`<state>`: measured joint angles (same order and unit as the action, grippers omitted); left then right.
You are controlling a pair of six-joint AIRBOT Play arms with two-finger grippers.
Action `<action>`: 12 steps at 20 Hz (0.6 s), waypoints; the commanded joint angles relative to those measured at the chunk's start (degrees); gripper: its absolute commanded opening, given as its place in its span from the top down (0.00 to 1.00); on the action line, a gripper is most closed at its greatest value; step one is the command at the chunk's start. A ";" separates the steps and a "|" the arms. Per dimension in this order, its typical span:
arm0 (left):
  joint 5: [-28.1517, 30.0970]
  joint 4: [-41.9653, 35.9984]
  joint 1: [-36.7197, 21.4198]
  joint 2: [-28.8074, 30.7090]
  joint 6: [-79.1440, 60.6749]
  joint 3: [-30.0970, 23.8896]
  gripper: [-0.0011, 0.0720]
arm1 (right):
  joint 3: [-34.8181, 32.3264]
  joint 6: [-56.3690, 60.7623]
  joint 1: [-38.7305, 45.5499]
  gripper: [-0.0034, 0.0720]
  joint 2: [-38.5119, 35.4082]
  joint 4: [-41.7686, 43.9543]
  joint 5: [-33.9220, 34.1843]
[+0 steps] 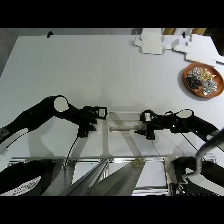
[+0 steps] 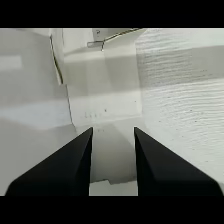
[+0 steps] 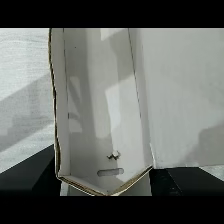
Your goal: Fold the box and place the chain.
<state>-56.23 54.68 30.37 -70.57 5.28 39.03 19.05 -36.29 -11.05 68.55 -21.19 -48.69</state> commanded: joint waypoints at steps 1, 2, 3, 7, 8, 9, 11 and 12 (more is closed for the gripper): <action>2.73 -3.52 -0.28 0.02 -11.91 -0.85 0.58 | 0.04 0.00 -0.02 0.41 0.02 0.02 0.00; 3.02 -3.58 -0.26 0.02 -12.48 -0.85 0.57 | 0.04 0.00 -0.02 0.41 0.00 0.02 0.00; 3.32 -3.43 -0.26 0.02 -12.96 -0.87 0.48 | 0.04 0.00 -0.02 0.41 0.00 0.02 0.00; 6.97 -3.76 -0.26 -0.15 -13.00 -0.87 0.44 | 0.04 0.00 -0.02 0.41 0.00 0.02 0.00; 7.48 -4.17 -0.28 -0.26 -13.00 -0.87 0.44 | 0.04 0.00 -0.02 0.41 0.00 0.02 0.00; 7.63 -4.98 -0.28 -0.57 -13.00 -0.87 0.44 | 0.04 0.00 -0.02 0.41 0.00 0.02 0.00; 7.58 -6.58 -0.24 -1.55 -13.00 -0.87 0.44 | 0.04 0.00 -0.02 0.41 0.00 0.02 0.00; 7.56 -7.13 -0.11 -2.08 -13.00 -0.90 0.44 | 0.04 0.00 -0.02 0.41 0.00 0.02 0.00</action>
